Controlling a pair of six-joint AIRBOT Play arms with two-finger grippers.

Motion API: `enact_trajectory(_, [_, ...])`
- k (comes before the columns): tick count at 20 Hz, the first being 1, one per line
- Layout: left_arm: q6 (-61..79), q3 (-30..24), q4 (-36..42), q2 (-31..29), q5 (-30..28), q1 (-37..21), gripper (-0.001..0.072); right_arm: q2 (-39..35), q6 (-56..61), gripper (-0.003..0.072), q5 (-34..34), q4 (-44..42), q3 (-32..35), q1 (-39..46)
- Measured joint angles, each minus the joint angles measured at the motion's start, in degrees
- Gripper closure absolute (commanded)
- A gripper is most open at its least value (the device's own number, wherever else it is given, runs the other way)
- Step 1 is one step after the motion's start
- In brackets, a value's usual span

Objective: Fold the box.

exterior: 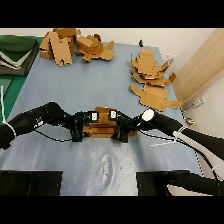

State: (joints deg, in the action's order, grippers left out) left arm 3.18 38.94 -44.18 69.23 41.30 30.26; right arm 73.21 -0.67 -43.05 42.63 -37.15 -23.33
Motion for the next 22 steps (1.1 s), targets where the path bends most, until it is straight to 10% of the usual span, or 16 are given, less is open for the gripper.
enact_trajectory(12, [-0.2, 0.0, 0.2, 0.0, -1.8, 1.1, 0.0322, 0.0, 0.0, 0.0170, 0.0, 0.0, 0.0, 0.0])
enact_trajectory(14, [-0.2, 0.0, 0.0, 0.0, -1.9, 1.1, 0.0485, 0.0, 0.0, 0.0170, 0.0, 0.0, 0.0, 0.0])
enact_trajectory(22, [0.0, 0.0, -0.6, 0.0, -2.3, 1.4, 0.0486, 0.0, 0.0, 0.0170, 0.0, 0.0, 0.0, 0.0])
